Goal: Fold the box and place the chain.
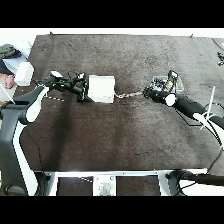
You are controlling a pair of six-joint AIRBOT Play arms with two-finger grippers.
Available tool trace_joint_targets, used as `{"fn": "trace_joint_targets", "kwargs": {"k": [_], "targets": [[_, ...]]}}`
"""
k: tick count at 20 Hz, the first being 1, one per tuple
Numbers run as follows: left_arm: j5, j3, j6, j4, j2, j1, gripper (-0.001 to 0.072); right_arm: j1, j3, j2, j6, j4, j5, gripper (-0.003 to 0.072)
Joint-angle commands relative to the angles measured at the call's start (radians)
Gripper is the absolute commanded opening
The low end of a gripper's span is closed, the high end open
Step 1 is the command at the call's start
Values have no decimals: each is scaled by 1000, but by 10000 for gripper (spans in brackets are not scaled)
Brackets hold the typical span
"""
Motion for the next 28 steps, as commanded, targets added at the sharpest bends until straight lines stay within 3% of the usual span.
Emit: {"fn": "trace_joint_targets", "kwargs": {"k": [1, 14, 16, 18, 19, 23, 28], "targets": [[0, 1, 0, 0, 0, 1, 415, -13, 45, -72, 18, 32, -67, 387], [0, 1, 0, 0, 0, 1, 415, -18, 122, -184, 18, 138, -133, 369], [0, 1, 0, 0, 0, 1, 415, -19, 122, -185, 18, 138, -162, 184], [0, 1, 0, 0, 0, 1, 415, -20, 122, -185, 18, 138, -169, 114], [0, 1, 0, 0, 0, 1, 415, -21, 122, -185, 17, 137, -178, -6], [0, 1, 0, 0, 0, 1, 415, 3, 121, -126, 13, 137, -171, -10], [0, 1, 0, 0, 0, 1, 415, 142, 121, 115, 7, 40, -169, -11]]}}
